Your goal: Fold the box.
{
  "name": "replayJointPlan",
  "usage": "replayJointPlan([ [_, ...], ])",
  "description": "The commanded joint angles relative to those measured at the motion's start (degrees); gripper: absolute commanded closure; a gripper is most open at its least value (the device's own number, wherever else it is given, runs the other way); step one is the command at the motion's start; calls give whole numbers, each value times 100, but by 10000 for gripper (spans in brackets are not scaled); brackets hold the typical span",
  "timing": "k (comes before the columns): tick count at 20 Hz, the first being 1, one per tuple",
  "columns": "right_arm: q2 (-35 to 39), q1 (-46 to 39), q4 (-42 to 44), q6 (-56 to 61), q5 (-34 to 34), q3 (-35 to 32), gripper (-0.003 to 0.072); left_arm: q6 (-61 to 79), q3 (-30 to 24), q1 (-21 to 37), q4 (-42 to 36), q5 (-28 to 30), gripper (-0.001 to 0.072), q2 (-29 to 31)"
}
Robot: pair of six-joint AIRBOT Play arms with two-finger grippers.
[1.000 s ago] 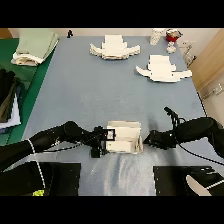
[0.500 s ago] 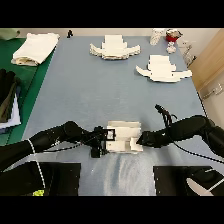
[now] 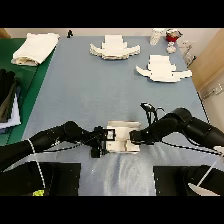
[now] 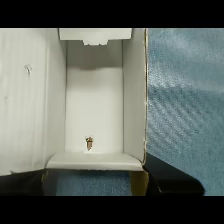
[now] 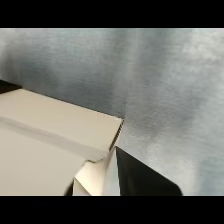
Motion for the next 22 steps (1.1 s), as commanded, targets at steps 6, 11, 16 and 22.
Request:
replayJointPlan([
  [6, -1281, 1403, -1849, 2555, -765, 966, 314, 0, -2, -4, 2, 2, 344, 4],
  [11, -1377, 1403, -1864, 2730, -756, 984, 419, 0, -2, -4, 2, 2, 344, 4],
  [16, -1377, 1403, -1836, 2723, -756, 984, 681, 0, -2, -4, 2, 2, 344, 4],
  [22, -1368, 1403, -1838, 2719, -772, 1027, 371, 0, -2, -4, 2, 2, 344, 4],
])
